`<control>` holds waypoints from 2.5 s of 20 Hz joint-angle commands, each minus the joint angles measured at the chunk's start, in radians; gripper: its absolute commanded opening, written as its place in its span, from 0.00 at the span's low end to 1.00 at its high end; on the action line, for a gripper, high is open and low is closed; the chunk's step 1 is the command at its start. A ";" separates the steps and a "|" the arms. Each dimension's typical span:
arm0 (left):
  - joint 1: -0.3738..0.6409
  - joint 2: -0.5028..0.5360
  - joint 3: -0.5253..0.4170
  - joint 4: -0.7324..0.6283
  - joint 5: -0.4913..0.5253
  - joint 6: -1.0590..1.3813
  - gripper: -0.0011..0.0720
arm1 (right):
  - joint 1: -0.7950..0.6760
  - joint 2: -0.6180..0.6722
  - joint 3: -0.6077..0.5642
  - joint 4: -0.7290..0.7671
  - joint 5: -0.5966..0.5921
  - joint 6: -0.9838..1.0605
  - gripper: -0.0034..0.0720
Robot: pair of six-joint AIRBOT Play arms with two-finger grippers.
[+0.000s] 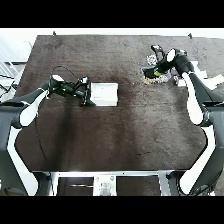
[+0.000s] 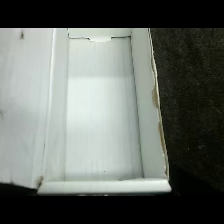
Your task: Fold the box and place the chain.
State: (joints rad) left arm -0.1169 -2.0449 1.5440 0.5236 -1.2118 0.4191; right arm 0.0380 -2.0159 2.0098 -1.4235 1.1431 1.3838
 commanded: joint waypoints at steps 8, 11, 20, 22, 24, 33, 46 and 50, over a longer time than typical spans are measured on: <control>0.000 0.000 0.000 0.000 0.000 0.000 0.67 | 0.027 0.333 0.001 0.003 0.055 -0.006 0.06; 0.000 0.000 0.000 0.000 0.000 0.000 0.67 | 0.073 0.503 0.001 0.002 0.037 -0.024 0.06; 0.000 0.000 0.000 0.000 0.000 0.000 0.67 | 0.301 0.748 0.001 0.002 0.072 -0.028 0.06; 0.000 0.000 0.000 0.000 0.000 0.000 0.67 | 0.355 0.748 -0.009 0.002 0.089 -0.027 0.06; 0.000 0.000 0.000 0.000 0.000 0.000 0.67 | 0.413 0.748 -0.032 0.003 0.091 -0.023 0.06; 0.000 0.000 0.000 0.000 -0.002 0.000 0.67 | 0.562 0.746 -0.194 -0.001 -0.116 0.040 0.06; 0.000 0.000 0.000 0.000 -0.001 0.000 0.67 | 0.581 0.636 -0.216 0.003 -0.182 0.053 0.06; 0.000 0.000 0.000 0.000 -0.001 0.000 0.67 | 0.584 0.634 -0.268 0.003 -0.182 0.063 0.06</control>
State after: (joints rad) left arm -0.1169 -2.0449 1.5440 0.5232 -1.2133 0.4194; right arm 0.6182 -1.3769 1.7714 -1.4212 0.9623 1.4380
